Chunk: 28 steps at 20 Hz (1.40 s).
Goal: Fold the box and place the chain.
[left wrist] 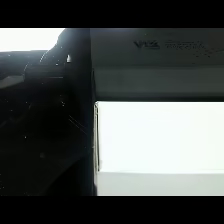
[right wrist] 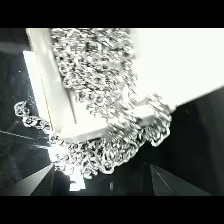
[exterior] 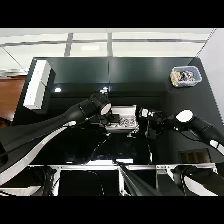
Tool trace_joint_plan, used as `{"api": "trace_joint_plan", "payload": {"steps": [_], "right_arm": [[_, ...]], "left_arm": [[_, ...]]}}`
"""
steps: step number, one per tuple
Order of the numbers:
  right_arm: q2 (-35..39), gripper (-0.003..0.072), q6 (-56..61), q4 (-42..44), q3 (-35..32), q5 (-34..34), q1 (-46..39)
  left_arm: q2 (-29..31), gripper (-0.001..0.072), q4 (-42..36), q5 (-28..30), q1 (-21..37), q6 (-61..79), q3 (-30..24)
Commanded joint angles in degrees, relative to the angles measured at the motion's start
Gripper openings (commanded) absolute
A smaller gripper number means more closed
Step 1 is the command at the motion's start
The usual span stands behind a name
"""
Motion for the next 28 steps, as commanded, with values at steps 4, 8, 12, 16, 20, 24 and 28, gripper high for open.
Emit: {"api": "trace_joint_plan", "payload": {"steps": [4, 8, 12, 16, 20, 24, 28], "right_arm": [[-1.6, 0.0720, -6.7, 1.8, 0.0, -2.7, 0.6], [-2.9, 0.0719, -6.7, 1.9, -0.1, -1.2, 0.6], [-2.9, 0.0429, -5.6, 1.7, -0.1, -1.3, 0.5], [-2.2, 0.0018, -2.9, 1.6, -0.1, -1.0, 0.5], [2.8, 0.0017, 7.8, 0.1, 0.0, -2.2, 0.5], [12.0, 0.0017, 23.9, -4.9, 0.7, -1.4, 0.5], [20.2, 0.0017, 35.8, -4.9, 6.8, 4.0, 0.5]], "left_arm": [[0.0, 0.0031, 0.0, 0.1, 0.0, 0.0, 0.0], [0.0, 0.0031, 0.0, 0.1, 0.0, 0.0, 0.0], [0.0, 0.0031, -0.1, 0.1, 0.0, 0.0, 0.0], [0.0, 0.0031, -0.1, 0.1, 0.0, 0.0, 0.0], [0.0, 0.0031, -0.1, 0.1, 0.0, 0.0, 0.0], [0.0, 0.0031, -0.1, 0.1, 0.0, 0.0, 0.0], [0.0, 0.0030, -0.1, 0.1, 0.0, 0.0, 0.0]]}}
